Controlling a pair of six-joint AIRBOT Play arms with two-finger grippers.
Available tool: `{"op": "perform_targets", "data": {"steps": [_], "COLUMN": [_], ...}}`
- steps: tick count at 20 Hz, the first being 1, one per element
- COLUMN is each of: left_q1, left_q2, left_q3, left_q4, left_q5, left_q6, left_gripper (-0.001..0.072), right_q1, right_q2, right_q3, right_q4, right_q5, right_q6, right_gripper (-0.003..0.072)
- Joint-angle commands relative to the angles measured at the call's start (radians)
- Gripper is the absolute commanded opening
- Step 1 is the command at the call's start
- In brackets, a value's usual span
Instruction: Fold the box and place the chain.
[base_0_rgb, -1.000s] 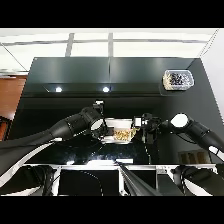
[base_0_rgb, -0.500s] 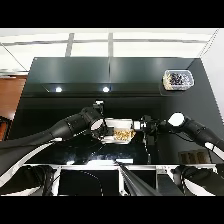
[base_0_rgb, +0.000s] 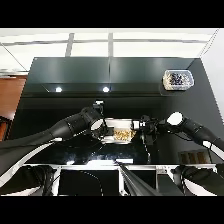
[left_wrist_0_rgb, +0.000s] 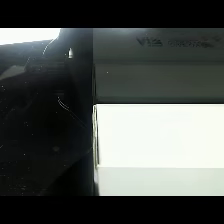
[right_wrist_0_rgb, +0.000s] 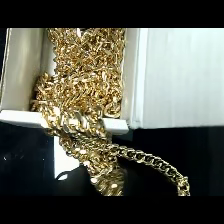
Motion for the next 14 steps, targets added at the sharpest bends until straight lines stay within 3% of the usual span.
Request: {"op": "perform_targets", "data": {"steps": [1,5,9,14], "left_q1": [0.0,0.0,0.0,0.0], "left_q2": [0.0,0.0,0.0,0.0], "left_q3": [0.0,0.0,0.0,0.0], "left_q4": [0.0,0.0,0.0,0.0], "left_q5": [0.0,0.0,0.0,0.0], "left_q6": [0.0,0.0,0.0,0.0], "left_gripper": [0.0031,0.0031,0.0031,0.0031], "right_q1": [0.001,0.001,0.0,0.0], "right_q2": [-0.001,0.044,0.194,0.392], "right_q3": [0.001,0.008,0.039,0.162], "right_q4": [0.004,-0.035,-0.145,-0.192], "right_q5": [0.036,0.049,0.109,0.303], "right_q6": [0.023,0.195,0.478,0.779], "right_gripper": [0.0058,0.0013,0.0012,0.0012]}}
